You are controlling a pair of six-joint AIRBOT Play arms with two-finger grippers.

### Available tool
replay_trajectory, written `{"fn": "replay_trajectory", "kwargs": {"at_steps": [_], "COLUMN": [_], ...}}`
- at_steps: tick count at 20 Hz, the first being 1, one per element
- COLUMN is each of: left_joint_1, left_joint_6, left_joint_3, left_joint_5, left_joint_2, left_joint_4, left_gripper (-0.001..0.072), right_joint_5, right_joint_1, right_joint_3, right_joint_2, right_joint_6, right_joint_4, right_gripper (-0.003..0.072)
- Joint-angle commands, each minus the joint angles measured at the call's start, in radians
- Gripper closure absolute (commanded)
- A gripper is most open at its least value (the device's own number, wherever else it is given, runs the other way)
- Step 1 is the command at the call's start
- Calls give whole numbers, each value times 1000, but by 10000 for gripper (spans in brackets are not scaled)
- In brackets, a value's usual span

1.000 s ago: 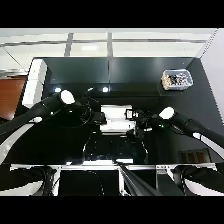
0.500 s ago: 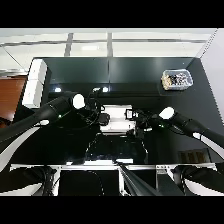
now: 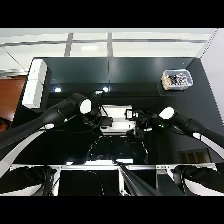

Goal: Fold the box and place the chain.

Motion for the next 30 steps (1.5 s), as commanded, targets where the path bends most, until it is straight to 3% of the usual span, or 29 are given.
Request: {"fn": "replay_trajectory", "kwargs": {"at_steps": [1,5,25,26,30], "left_joint_1": [-39,-55,-68,-68,-70], "left_joint_6": [-112,-196,-309,-308,-308], "left_joint_3": [42,103,105,105,105], "left_joint_5": [-37,-96,-88,-88,-70], "left_joint_2": [-20,-81,-109,-109,-109], "left_joint_4": [93,130,154,151,144], "left_gripper": [358,359,384,498,674], "right_joint_5": [0,0,0,0,0], "right_joint_1": [0,0,0,0,0], "right_joint_3": [1,1,1,1,1], "right_joint_2": [0,0,0,0,0], "right_joint_6": [0,0,0,0,0], "right_joint_4": [0,0,0,0,0], "right_gripper": [591,591,591,591,591]}}
